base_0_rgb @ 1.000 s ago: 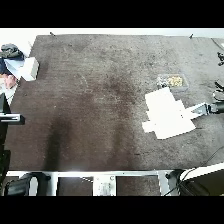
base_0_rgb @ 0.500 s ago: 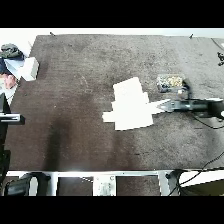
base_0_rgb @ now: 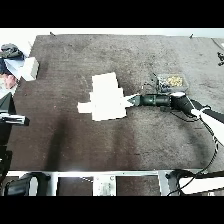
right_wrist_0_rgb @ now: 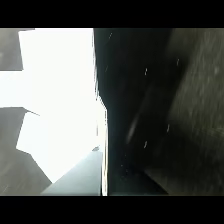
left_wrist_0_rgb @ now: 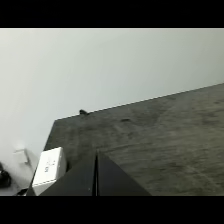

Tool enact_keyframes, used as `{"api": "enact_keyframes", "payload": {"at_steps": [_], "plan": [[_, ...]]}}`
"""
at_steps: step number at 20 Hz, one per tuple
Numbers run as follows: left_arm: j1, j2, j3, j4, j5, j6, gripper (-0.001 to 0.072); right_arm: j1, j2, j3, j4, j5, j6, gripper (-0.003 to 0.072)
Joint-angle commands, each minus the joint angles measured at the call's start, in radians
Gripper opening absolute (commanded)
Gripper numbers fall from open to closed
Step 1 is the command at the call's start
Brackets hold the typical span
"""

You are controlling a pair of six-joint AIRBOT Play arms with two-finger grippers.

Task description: Fold the box and place the chain.

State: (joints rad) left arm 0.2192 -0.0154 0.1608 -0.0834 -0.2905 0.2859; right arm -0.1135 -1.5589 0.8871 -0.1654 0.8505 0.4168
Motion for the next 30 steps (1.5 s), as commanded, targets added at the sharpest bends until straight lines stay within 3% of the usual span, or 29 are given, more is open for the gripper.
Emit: {"api": "enact_keyframes", "payload": {"at_steps": [1,3,4,9,14,22,25,28,30], "plan": [[0.0,-0.001,-0.001,0.0,-0.125,0.004,0.002,0.079,0.034,0.002,0.012,-0.195,0.051,-0.0012],[0.0,-0.006,-0.001,0.001,-0.206,0.011,0.0514,0.114,0.034,-0.002,0.018,-0.251,0.06,-0.0012],[0.0,-0.006,-0.001,0.001,-0.221,0.013,0.0546,0.13,0.034,-0.002,0.018,-0.262,0.059,-0.0012],[0.0,-0.05,-0.001,0.001,-0.249,0.087,0.0547,0.164,0.034,-0.003,0.02,-0.336,0.123,-0.0012],[0.0,-0.377,0.077,0.0,-0.381,0.027,0.0546,0.169,0.034,-0.003,-0.01,-0.359,0.122,-0.0012],[-0.005,-1.046,0.513,0.04,-0.707,-0.097,0.0546,0.169,0.034,-0.003,-0.022,-0.349,0.064,-0.0011],[-0.097,-1.237,0.703,0.13,-0.701,-0.221,0.0546,0.171,0.034,-0.003,-0.025,-0.344,0.054,-0.0011],[-0.197,-1.408,0.898,0.261,-0.554,-0.526,0.0544,0.171,0.034,-0.003,-0.025,-0.333,0.054,-0.0011],[-0.231,-1.532,1.051,0.387,-0.618,-0.647,0.0536,0.171,0.033,-0.003,-0.025,-0.332,0.054,-0.0011]]}}
